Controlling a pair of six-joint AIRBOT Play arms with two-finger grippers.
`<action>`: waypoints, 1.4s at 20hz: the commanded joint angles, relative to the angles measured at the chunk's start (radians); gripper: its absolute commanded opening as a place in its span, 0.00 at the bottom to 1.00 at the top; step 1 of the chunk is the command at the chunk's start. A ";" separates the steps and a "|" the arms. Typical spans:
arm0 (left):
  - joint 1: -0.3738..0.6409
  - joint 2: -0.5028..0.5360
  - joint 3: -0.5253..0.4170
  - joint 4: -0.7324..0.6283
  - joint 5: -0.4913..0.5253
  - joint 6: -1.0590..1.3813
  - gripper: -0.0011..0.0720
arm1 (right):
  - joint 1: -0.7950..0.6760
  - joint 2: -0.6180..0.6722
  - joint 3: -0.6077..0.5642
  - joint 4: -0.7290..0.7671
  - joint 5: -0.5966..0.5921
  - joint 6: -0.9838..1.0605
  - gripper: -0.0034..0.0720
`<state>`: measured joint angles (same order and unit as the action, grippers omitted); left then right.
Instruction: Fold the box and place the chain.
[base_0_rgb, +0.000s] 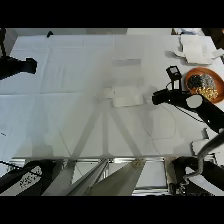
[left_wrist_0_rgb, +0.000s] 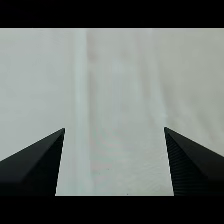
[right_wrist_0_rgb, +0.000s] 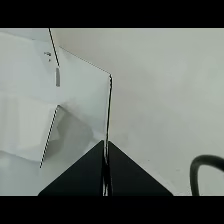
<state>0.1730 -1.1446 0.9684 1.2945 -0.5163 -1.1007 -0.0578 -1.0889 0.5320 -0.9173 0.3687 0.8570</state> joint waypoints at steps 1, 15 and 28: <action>0.000 0.001 0.001 0.000 0.000 0.000 0.97 | 0.000 0.005 -0.040 0.024 -0.073 0.000 0.05; 0.000 0.001 0.001 0.000 0.000 0.000 0.97 | 0.117 -0.011 -0.047 0.087 -0.100 0.115 0.06; 0.000 0.001 0.001 0.000 0.000 0.000 0.97 | 0.117 -0.010 -0.047 0.083 -0.099 0.163 0.06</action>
<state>0.1730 -1.1446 0.9684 1.2945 -0.5167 -1.1007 0.0578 -1.0988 0.4850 -0.8330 0.2699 1.0180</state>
